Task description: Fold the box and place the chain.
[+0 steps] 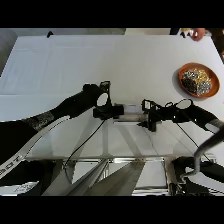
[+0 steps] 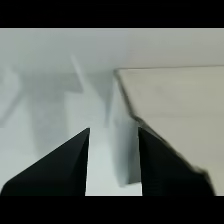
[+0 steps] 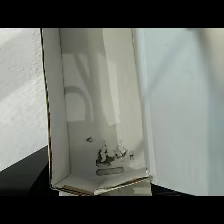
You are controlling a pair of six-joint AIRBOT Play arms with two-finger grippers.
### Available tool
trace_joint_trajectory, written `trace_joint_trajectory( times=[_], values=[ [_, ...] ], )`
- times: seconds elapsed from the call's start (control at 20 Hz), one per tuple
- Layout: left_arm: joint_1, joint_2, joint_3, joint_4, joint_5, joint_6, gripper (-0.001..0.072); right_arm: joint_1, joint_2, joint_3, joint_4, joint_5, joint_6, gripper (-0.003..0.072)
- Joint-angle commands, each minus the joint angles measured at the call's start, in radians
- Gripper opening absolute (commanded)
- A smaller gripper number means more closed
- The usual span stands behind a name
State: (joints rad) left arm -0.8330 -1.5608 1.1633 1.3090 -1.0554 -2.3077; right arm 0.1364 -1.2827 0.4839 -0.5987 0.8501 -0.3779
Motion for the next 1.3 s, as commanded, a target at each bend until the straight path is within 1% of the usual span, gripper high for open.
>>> trace_joint_trajectory(
  times=[0.0,0.05,0.1,0.15,0.25,0.4,0.5,0.6,0.65,0.7,0.75,0.95,1.05,1.1,1.15,1.25],
  values=[
    [-0.008,0.000,0.016,-0.012,0.005,0.002,0.0315,0.000,0.001,0.000,0.000,0.001,0.003,0.0335],
    [-0.008,0.000,0.029,-0.011,0.005,0.012,0.0318,0.000,0.001,0.000,0.000,0.000,0.003,0.0335],
    [-0.008,0.000,0.036,-0.012,0.013,0.015,0.0347,0.000,0.001,0.000,0.000,-0.001,0.003,0.0335],
    [-0.010,0.000,0.037,-0.013,0.012,0.016,0.0409,0.000,0.001,0.000,0.000,-0.001,0.003,0.0335],
    [-0.010,-0.005,0.037,-0.013,0.001,0.047,0.0465,0.000,0.001,0.000,0.000,-0.001,0.003,0.0335],
    [-0.010,-0.023,0.037,-0.016,-0.020,0.062,0.0463,0.000,0.001,0.000,0.000,0.000,0.003,0.0335],
    [-0.007,-0.039,0.039,-0.050,-0.026,0.106,0.0459,0.000,0.001,0.000,0.000,0.000,0.003,0.0335],
    [0.004,-0.064,0.066,-0.085,-0.058,0.137,0.0456,0.000,0.001,0.000,0.000,0.000,0.003,0.0335],
    [0.006,-0.079,0.092,-0.087,-0.081,0.146,0.0449,0.000,0.001,0.000,0.000,-0.001,0.003,0.0335],
    [0.008,-0.093,0.121,-0.082,-0.098,0.154,0.0405,0.000,0.001,0.000,0.000,-0.001,0.003,0.0335],
    [0.008,-0.098,0.131,-0.079,-0.099,0.153,0.0392,0.000,0.001,0.000,0.000,0.000,0.003,0.0335],
    [-0.003,-0.122,0.131,-0.049,-0.117,0.101,0.0392,0.000,0.001,0.000,0.000,0.000,0.003,0.0335],
    [-0.011,-0.130,0.131,-0.029,-0.107,0.078,0.0380,0.000,0.001,0.000,0.000,0.000,0.003,0.0335],
    [-0.013,-0.133,0.131,-0.023,-0.105,0.078,0.0316,0.000,0.001,0.000,0.000,0.000,0.003,0.0335],
    [-0.014,-0.134,0.131,-0.012,-0.105,0.077,0.0267,0.000,0.001,0.000,0.000,0.000,0.003,0.0335],
    [-0.016,-0.134,0.131,-0.006,-0.103,0.058,0.0264,0.000,0.001,0.000,0.000,0.000,0.003,0.0335]
  ],
)
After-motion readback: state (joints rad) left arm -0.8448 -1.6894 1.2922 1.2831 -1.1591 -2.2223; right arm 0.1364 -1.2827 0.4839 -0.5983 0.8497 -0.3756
